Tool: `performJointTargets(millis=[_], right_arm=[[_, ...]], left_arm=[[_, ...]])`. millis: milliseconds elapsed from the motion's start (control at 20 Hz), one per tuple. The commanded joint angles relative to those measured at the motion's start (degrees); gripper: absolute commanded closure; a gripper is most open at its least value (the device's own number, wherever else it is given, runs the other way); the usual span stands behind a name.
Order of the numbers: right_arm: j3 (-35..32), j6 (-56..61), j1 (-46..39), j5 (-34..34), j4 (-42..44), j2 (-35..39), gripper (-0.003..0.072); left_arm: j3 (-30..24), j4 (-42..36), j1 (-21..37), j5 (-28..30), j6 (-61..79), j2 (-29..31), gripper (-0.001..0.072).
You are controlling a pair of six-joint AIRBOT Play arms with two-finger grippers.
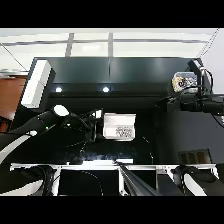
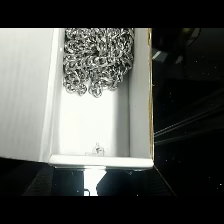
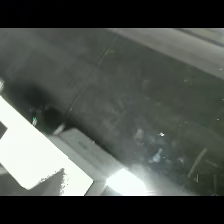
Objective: Fold the box and place the chain.
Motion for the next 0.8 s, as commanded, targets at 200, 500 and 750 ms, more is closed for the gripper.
performJointTargets(millis=[200,500,750], right_arm=[[0.3,2.3,9.5,-13.4,0.3,-10.7,0.0030],[3.3,-2.5,18.6,-15.7,0.4,-20.9,0.0033],[4.2,-29.2,19.0,3.4,0.0,-20.3,0.0063]], left_arm=[[0.0,0.1,-0.2,0.0,0.2,0.0,0.0294],[0.0,0.0,-0.2,0.0,0.2,0.0,0.0294],[0.0,0.0,-0.2,0.0,0.2,0.0,0.0293]])
